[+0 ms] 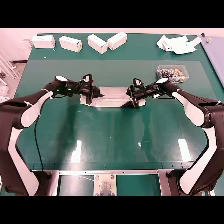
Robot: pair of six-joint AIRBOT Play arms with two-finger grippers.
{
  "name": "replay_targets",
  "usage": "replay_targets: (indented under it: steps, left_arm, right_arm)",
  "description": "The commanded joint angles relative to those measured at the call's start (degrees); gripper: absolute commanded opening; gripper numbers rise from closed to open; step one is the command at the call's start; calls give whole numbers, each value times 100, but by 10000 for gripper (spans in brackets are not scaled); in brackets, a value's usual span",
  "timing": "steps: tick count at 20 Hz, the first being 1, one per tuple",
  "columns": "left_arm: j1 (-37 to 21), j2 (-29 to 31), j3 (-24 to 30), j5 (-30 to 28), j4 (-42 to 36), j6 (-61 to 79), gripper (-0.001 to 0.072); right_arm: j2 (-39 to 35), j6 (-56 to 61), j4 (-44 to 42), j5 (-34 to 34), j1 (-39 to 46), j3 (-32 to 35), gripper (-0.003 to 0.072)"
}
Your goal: Fold the box and place the chain.
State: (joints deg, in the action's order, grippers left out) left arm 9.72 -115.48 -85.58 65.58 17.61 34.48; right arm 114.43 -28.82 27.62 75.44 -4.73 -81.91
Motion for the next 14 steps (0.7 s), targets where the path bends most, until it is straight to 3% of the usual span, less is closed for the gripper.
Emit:
replay_targets:
  steps: [1,14]
  left_arm:
    - [0,-4,0,-4,0,0,20]
    - [0,-4,0,-2,0,0,20]
  right_arm:
    - [2,-11,-15,7,-7,0,579]
    - [79,-31,-208,162,20,0,578]
